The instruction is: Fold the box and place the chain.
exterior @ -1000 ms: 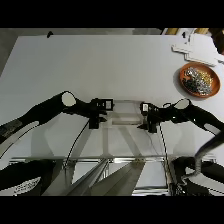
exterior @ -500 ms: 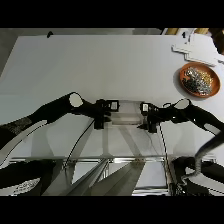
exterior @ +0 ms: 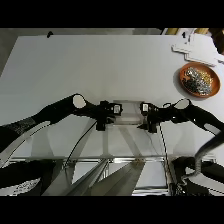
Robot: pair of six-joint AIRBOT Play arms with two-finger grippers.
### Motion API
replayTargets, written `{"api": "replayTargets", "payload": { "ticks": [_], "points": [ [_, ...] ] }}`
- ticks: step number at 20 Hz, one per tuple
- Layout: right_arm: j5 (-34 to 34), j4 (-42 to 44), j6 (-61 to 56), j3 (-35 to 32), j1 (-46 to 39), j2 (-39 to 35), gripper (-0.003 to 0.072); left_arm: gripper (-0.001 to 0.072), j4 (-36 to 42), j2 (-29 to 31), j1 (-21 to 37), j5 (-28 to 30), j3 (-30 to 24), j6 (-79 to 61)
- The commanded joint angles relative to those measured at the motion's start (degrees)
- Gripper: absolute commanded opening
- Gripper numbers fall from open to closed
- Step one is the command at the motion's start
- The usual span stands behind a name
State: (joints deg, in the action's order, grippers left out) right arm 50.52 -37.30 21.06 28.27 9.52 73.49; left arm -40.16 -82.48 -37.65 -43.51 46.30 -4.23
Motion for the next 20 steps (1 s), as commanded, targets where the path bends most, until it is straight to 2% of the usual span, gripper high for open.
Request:
{"api": "replayTargets", "payload": {
  "ticks": [1,2,4,6,8,11,12,15,16,18,19,20],
  "points": [
    [0.02,0.0,0.0,0.0,0.04,-0.04,0.0407,0.0212,1.18,-1.11,-0.7,0.68,0.04,-2.01],
    [0.02,0.0,0.0,0.0,0.04,-0.04,0.0407,0.0219,1.75,-1.44,-1.09,0.87,0.04,-2.08],
    [0.0,0.0,0.0,0.0,0.04,-0.04,0.0407,0.0357,2.91,-1.66,-1.73,1.25,0.04,-3.93],
    [0.02,0.0,0.0,0.0,0.04,-0.04,0.0407,0.0414,3.43,-1.66,-2.01,1.79,0.04,-5.22],
    [0.02,0.0,0.0,0.0,0.04,-0.04,0.0407,0.0437,3.28,-1.62,-2.08,1.68,0.04,-5.18],
    [0.02,0.0,0.0,0.0,0.04,-0.04,0.0407,0.0432,1.81,-0.2,-2.05,0.55,0.04,-2.4],
    [0.02,0.0,0.0,0.0,0.04,-0.04,0.0407,0.042,0.96,0.96,-1.84,0.0,0.04,0.79],
    [0.02,0.0,0.0,0.0,0.04,-0.04,0.0407,0.0215,-7.17,6.25,-0.02,-3.54,0.04,14.73],
    [0.02,0.0,0.0,0.0,0.04,-0.04,0.0407,0.019,-11.39,8.31,0.83,-5.64,0.04,20.35],
    [0.02,0.0,0.0,0.0,0.04,-0.04,0.0407,0.0188,-18.38,12.39,2.84,-10.08,0.04,34.34],
    [0.02,0.0,0.0,0.0,0.04,-0.04,0.0407,0.0154,-21.29,14.36,3.98,-12.15,0.02,41.59],
    [0.02,0.0,0.0,0.0,0.04,-0.04,0.0407,0.0053,-24.24,16.52,5.29,-14.43,0.0,48.43]
  ]
}}
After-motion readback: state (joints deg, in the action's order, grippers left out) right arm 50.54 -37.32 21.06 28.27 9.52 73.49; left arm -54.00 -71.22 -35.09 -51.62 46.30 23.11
